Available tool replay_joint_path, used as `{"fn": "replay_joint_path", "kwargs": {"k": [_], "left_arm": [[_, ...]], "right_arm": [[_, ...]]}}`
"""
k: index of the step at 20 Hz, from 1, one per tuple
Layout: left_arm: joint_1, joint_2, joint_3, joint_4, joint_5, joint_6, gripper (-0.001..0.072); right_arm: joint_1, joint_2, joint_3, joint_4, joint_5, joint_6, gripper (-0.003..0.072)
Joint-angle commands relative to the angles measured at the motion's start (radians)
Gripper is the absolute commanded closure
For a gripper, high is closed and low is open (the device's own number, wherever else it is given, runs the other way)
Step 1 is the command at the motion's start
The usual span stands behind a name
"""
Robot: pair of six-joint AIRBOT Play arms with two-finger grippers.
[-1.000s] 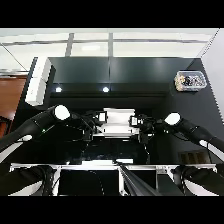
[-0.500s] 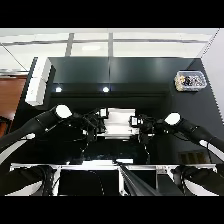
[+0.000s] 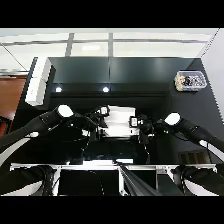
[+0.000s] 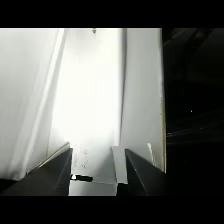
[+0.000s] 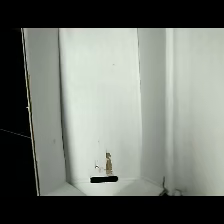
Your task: Fold the box and place the chain.
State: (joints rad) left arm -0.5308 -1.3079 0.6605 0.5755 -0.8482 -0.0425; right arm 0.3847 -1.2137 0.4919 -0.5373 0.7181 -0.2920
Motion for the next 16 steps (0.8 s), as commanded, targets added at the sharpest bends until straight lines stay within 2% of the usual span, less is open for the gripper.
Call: {"fn": "replay_joint_path", "kwargs": {"k": [1,2,3,4,7,10,12,14,16], "left_arm": [[-0.003,-0.001,0.000,0.005,0.001,-0.013,0.0444],[-0.003,-0.001,0.000,0.018,0.001,-0.014,0.0467],[-0.003,-0.001,0.000,0.019,0.001,-0.013,0.0401],[-0.002,0.000,0.000,0.021,0.000,-0.013,0.0400],[0.000,0.008,0.021,0.155,-0.033,-0.027,0.0684],[0.009,0.077,0.072,0.416,-0.058,-0.352,0.0685],[0.044,0.145,0.110,0.594,-0.134,-0.510,0.0685],[0.121,0.213,0.122,0.681,-0.187,-0.683,0.0685],[0.232,0.256,0.122,0.704,-0.227,-0.917,0.0686]], "right_arm": [[0.000,0.000,0.000,0.002,-0.004,0.001,0.0507],[0.000,0.000,0.000,0.002,-0.004,0.001,0.0507],[0.000,0.000,0.000,0.002,-0.004,0.001,0.0507],[0.000,0.000,0.000,0.002,-0.004,0.001,0.0507],[0.000,0.000,0.000,0.002,-0.004,0.001,0.0507],[0.000,0.000,0.000,0.002,-0.004,0.001,0.0507],[0.000,0.000,0.000,0.002,-0.004,0.001,0.0507],[0.000,0.000,0.000,0.002,-0.004,0.001,0.0507],[0.000,0.000,0.000,0.002,-0.004,0.001,0.0507]]}}
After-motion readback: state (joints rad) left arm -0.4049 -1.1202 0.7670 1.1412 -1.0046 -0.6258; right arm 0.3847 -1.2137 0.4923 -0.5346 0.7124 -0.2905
